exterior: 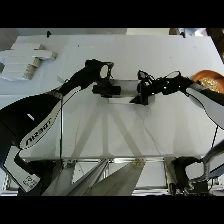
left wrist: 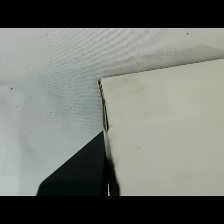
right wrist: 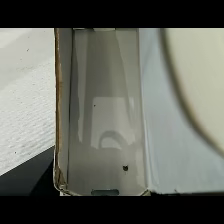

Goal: Fold the box and place the chain.

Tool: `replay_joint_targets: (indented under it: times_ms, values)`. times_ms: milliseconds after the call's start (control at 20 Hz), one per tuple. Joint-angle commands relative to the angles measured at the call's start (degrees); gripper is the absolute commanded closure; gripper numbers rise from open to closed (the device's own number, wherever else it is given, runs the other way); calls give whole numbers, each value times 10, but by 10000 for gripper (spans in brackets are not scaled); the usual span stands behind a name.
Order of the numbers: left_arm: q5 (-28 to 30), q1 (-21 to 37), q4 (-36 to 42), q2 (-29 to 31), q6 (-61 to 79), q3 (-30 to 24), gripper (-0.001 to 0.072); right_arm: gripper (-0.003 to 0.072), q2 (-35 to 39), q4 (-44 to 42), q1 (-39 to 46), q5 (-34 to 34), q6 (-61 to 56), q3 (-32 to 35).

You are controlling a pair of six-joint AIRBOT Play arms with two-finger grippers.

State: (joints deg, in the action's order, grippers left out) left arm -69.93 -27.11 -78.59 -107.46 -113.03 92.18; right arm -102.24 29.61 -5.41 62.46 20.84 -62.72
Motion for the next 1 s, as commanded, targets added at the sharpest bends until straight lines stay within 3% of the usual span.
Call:
replay_joint_targets:
  times_ms: [0, 200, 350, 400, 600, 950]
  values:
    - [7, -1, 5, 0, -4, 0, 707, 268, 0, 0, 0, -3, 0, 0]
    - [7, -1, 18, 2, -4, 0, 606, 268, 0, 0, 0, -3, 0, 0]
    - [4, -1, 18, 6, -5, 0, 377, 268, 0, 0, 0, -3, 0, 0]
    - [2, -1, 18, 10, -5, 0, 353, 268, 0, 0, 0, -3, 0, 0]
    - [-4, 17, 19, 37, -3, 0, 352, 268, 0, -1, 0, -3, 0, 0]
    - [-68, 96, 38, 92, 87, 0, 352, 268, 0, 0, 0, -3, 0, 0]
